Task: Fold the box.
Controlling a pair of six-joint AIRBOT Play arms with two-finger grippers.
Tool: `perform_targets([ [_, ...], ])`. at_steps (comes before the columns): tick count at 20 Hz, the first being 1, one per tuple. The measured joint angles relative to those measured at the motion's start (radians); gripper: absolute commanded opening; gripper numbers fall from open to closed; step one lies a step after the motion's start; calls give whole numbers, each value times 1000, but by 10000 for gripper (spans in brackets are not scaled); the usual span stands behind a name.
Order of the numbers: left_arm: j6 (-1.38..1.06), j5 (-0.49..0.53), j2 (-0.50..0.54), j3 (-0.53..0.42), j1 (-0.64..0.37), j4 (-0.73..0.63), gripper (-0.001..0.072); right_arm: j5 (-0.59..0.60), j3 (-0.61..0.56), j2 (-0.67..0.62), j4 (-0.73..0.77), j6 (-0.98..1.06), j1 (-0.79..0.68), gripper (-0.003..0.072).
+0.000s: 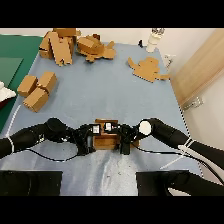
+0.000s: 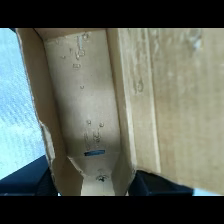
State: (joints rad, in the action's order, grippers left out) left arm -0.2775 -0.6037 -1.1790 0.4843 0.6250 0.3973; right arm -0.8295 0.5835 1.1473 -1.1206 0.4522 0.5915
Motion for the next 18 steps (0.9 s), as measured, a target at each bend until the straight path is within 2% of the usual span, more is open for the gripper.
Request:
perform_targets([
  [1,-7,-1,-4,2,2,-3,457,0,0,0,0,0,0,442],
  [2,-11,0,-6,3,5,-3,443,0,0,0,0,-2,0,442],
  [18,-65,29,-19,8,24,-5,442,0,0,0,13,-1,0,442],
])
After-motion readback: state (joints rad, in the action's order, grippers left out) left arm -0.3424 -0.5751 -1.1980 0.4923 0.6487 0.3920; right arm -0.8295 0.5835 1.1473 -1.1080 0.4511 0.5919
